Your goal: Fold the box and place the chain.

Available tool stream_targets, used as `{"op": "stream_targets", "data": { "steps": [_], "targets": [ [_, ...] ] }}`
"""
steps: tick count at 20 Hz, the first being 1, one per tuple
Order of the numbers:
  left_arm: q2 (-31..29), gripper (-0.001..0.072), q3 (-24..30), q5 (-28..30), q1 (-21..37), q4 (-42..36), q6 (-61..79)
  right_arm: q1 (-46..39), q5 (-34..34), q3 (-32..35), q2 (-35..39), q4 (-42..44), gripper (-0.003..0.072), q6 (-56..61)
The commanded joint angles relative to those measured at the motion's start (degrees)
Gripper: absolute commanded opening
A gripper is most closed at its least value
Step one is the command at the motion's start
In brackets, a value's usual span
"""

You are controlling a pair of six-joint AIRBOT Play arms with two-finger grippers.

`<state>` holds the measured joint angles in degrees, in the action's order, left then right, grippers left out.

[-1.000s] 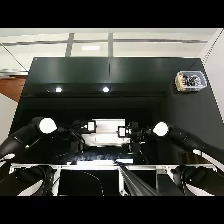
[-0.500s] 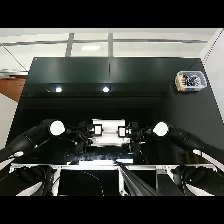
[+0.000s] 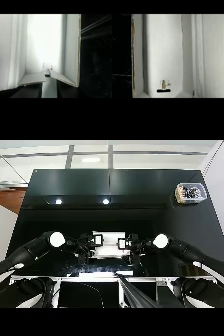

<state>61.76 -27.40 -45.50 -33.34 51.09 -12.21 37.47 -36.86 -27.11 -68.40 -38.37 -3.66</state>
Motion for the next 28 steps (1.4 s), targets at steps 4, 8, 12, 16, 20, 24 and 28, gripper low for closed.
{"op": "stream_targets", "data": {
  "steps": [4, 8, 12, 16, 20, 24, 28],
  "targets": [
    [0.09, 0.0222, 0.02, 1.86, -0.04, -7.34, 0.02, 0.04, 0.02, 0.02, -0.02, 0.02, 0.0477, 0.02],
    [0.20, 0.0222, 0.02, 3.08, -0.17, -8.52, 0.02, 0.04, 0.59, 0.02, -0.02, 0.02, 0.0477, 0.02],
    [0.20, 0.0220, 0.04, 3.06, -0.17, -8.46, 0.02, 0.04, 1.09, 0.02, -0.02, 0.02, 0.0477, 0.02],
    [0.20, 0.0221, 0.04, 2.95, -0.17, -5.44, 0.02, 0.04, 1.09, 0.02, -0.02, 0.02, 0.0477, 0.02],
    [0.20, 0.0387, 0.04, 2.99, -1.14, -5.57, 0.00, 0.04, 1.09, 0.02, -0.02, 0.02, 0.0477, 0.02],
    [0.20, 0.0402, 0.04, 3.08, -3.10, -5.46, 0.02, 0.04, 1.09, 0.02, -0.02, 0.02, 0.0477, 0.04],
    [-0.42, 0.0074, -0.09, 2.54, -2.69, -2.01, -1.62, 0.04, 1.09, 0.02, -0.02, 0.02, 0.0477, 0.04]
  ]
}}
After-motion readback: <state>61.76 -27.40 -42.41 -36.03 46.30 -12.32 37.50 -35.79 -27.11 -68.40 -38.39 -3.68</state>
